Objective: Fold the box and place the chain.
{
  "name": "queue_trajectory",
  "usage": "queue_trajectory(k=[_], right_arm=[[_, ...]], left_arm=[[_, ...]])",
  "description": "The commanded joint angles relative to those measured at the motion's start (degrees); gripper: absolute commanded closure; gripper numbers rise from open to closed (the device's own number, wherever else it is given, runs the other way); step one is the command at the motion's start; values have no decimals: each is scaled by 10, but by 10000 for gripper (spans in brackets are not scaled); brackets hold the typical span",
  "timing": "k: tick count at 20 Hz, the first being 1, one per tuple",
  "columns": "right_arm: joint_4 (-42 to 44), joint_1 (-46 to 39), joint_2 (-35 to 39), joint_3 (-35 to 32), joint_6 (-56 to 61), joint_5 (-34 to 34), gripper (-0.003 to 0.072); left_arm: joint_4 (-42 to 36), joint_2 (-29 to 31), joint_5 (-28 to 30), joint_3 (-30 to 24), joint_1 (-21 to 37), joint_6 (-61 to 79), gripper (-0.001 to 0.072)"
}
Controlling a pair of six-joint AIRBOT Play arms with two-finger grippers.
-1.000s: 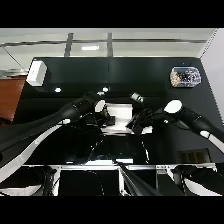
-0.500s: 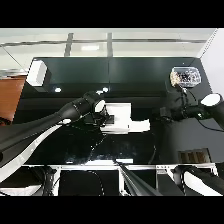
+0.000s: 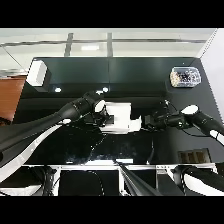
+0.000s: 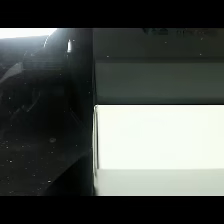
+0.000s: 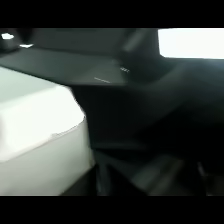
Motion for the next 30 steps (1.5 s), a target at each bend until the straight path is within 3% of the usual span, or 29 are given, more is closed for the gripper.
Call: queue_trajectory(k=[1,4,5,7,8,9,19,20,21,22,26,30], right_arm=[[54,25,-6,32,-61,37,89],[40,25,-6,64,-44,62,101],[40,25,-6,67,-37,61,199],[35,32,-6,68,-27,60,232],[23,40,-6,70,-16,58,310],[4,50,-6,75,2,52,326],[-232,190,-8,178,279,-5,334],[-243,199,-9,183,298,-6,335],[-243,205,-12,185,303,-10,421],[-244,212,-12,186,303,-17,458],[-247,223,-17,186,325,-39,457],[-314,250,-30,199,381,-37,458]], left_arm=[[0,0,-1,0,0,0,685],[0,0,0,0,0,0,685],[0,0,0,0,0,0,685],[0,0,0,0,0,0,685],[-1,0,0,0,0,0,685],[-1,0,0,0,0,0,685],[-2,0,-1,0,0,0,686],[-2,0,-1,0,0,0,685],[-2,0,-1,0,0,0,685],[-2,0,-1,0,0,0,685],[-2,0,-1,0,0,0,685],[-2,0,-1,0,0,0,685]])
